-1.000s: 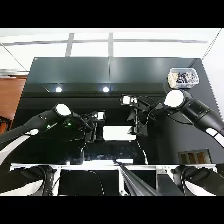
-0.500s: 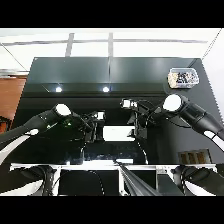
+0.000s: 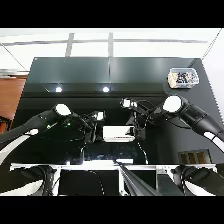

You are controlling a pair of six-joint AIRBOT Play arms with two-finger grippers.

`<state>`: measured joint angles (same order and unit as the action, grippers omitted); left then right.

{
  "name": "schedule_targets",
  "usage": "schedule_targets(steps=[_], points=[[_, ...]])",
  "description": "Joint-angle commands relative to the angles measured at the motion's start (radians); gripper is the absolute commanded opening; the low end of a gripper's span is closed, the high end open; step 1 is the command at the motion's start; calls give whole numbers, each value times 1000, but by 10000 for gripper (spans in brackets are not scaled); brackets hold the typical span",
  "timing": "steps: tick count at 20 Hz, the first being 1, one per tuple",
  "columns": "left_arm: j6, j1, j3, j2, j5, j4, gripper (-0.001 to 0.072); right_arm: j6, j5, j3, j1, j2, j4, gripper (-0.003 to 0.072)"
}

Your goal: Fold the box and place the chain.

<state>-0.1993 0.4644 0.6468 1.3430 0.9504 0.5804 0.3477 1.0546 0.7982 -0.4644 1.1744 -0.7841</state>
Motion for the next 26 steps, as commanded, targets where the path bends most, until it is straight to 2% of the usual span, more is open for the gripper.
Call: schedule_targets(steps=[1, 19, 21, 26], points=[[-2, 1, 1, 0, 7, -1, 462, 0, 0, 0, -1, -2, 9, 474], [-2, 1, 1, 0, 3, -2, 462, -2, -20, -25, -1, 0, -1, 473], [-2, 1, 1, 0, 3, -2, 462, -2, -18, -25, -1, 0, -1, 339], [-2, 1, 1, 0, 3, -1, 462, -1, -5, -29, -1, 0, -2, 339]])
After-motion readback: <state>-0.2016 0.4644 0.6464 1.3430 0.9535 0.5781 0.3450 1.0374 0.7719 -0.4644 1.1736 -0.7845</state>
